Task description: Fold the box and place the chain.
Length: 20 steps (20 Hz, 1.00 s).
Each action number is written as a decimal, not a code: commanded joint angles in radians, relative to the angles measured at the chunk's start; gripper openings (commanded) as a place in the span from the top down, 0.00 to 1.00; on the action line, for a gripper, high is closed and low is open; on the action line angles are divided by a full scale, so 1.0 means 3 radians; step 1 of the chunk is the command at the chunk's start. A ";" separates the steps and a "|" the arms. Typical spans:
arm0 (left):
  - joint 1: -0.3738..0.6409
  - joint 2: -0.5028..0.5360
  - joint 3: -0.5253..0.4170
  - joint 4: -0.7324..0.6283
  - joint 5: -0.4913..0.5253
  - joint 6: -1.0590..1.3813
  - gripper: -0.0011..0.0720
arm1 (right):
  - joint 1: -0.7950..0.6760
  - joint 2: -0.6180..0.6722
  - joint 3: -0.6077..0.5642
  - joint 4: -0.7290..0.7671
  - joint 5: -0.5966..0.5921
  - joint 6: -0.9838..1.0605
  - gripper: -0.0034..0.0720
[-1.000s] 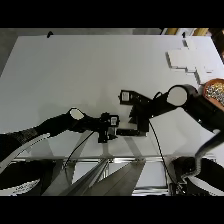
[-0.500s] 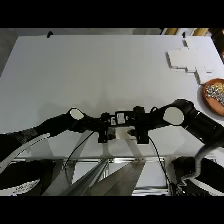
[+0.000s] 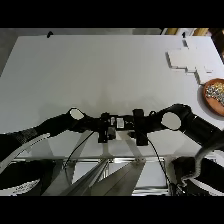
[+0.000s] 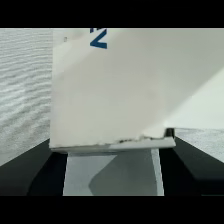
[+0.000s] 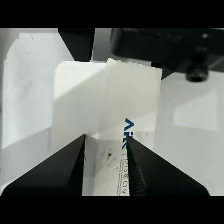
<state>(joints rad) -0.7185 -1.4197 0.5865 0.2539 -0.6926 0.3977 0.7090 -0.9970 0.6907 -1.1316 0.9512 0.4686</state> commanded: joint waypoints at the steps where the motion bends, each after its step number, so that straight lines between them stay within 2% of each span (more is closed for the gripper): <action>1: 0.0000 0.0003 0.0000 0.0003 0.0001 0.0005 0.53 | 0.0004 0.0005 -0.0029 -0.0109 -0.0123 0.0020 0.67; 3: 0.0000 0.0003 0.0000 0.0003 0.0001 0.0005 0.53 | 0.0004 0.0005 -0.0029 -0.0142 -0.0121 0.0020 0.68; 5: 0.0000 0.0003 0.0000 0.0003 0.0001 0.0005 0.53 | 0.0004 0.0006 -0.0029 -0.0141 -0.0118 0.0020 0.82; 20: 0.0000 0.0003 0.0000 0.0003 0.0001 0.0005 0.53 | -0.0023 0.0081 -0.0039 -0.0156 -0.0182 0.0019 0.83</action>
<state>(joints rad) -0.7177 -1.4197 0.5869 0.2543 -0.6914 0.3988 0.7029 -0.9661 0.6804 -1.1774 0.9043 0.4744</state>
